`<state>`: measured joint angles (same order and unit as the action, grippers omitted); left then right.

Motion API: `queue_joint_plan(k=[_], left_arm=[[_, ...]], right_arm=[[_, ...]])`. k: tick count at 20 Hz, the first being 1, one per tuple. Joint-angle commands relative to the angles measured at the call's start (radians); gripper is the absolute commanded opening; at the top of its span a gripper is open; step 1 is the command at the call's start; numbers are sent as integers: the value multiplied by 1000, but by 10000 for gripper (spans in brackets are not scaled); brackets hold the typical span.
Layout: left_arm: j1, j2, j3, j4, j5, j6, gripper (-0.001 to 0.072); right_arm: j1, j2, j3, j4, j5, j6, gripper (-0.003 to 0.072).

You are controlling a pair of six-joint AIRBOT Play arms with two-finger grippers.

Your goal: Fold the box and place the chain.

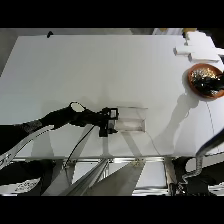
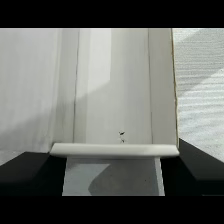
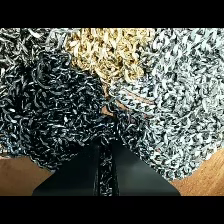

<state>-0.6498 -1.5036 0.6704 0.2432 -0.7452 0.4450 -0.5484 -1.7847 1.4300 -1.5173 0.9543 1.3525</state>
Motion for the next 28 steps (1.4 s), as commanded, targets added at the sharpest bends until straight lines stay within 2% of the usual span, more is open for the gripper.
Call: queue_joint_plan(k=[1, 5, 8, 14, 24, 28], left_arm=[[0, 0, 0, 0, 0, 0, 67], [0, 0, 0, 0, 0, 0, 67], [0, 0, 0, 0, 0, 0, 67], [0, 0, 0, 0, 0, 0, 67], [0, 0, 0, 0, 0, 0, 66], [0, 0, 0, 0, 0, 0, 67]], right_arm=[[0, 18, 0, 3, 32, 0, 14], [0, 140, 0, 7, 92, 0, 14], [0, 294, 0, 49, 132, 0, 14], [1, 612, -1, 259, 298, -46, 14], [7, 950, -1, 536, 548, -80, 14], [174, 1041, -1, 531, 614, -79, 14]])
